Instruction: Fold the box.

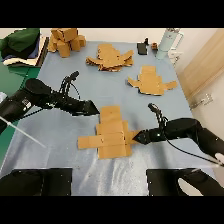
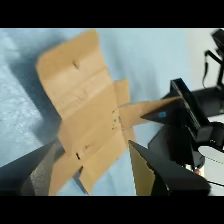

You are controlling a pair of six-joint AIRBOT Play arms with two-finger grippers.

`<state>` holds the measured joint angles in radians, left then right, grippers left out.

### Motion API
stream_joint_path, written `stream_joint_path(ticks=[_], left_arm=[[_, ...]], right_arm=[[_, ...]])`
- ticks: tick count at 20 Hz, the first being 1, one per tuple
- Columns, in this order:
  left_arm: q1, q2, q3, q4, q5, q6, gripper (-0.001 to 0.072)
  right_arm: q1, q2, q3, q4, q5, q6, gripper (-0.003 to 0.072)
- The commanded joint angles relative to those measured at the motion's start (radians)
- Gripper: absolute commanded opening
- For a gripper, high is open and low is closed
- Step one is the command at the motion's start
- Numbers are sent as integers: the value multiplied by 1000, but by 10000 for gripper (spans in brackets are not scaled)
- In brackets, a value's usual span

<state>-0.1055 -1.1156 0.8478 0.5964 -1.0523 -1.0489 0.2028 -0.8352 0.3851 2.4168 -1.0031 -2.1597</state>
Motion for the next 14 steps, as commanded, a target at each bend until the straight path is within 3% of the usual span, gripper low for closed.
stream_joint_path(ticks=[1, 6, 11, 13, 14], left_arm=[[37, -95, 1, 1, -49, 42, 686], [37, -265, 1, -39, -26, 119, 685], [36, -418, 1, -316, -108, 332, 684], [36, -463, 1, -381, -173, 390, 482], [36, -476, 2, -388, -194, 406, 468]], right_arm=[[93, 122, -68, -4, 73, -9, 3], [116, 138, -72, -27, 81, -2, 2], [116, 138, -72, -32, 79, -2, 3], [116, 138, -72, -33, 79, -2, 3], [116, 138, -72, -35, 79, -2, 3]])
